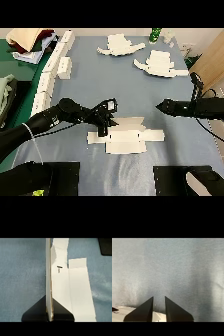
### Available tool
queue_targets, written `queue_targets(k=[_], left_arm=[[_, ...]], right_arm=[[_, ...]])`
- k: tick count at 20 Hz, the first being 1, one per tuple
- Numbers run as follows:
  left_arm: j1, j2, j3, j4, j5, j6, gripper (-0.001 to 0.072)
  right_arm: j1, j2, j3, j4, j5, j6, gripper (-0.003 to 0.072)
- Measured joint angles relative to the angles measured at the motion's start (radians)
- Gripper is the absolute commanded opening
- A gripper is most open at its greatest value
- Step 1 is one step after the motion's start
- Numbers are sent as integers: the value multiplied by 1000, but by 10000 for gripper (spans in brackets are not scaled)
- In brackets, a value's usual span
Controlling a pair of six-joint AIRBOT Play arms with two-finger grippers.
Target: Fold the box.
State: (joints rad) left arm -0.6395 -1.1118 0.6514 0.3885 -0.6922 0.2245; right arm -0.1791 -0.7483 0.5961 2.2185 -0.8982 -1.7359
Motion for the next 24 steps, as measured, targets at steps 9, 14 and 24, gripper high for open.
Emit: queue_targets(k=[9, 14, 24], left_arm=[[-72, 13, -90, -8, 140, 39, 11], [-77, 14, -105, -5, 113, 37, 12], [-75, 29, -91, 10, 75, -12, 12]], right_arm=[[0, 0, 0, 0, -2, 0, 217], [0, 0, 0, 0, -3, 0, 217], [0, 0, 0, 0, -17, 0, 217]])
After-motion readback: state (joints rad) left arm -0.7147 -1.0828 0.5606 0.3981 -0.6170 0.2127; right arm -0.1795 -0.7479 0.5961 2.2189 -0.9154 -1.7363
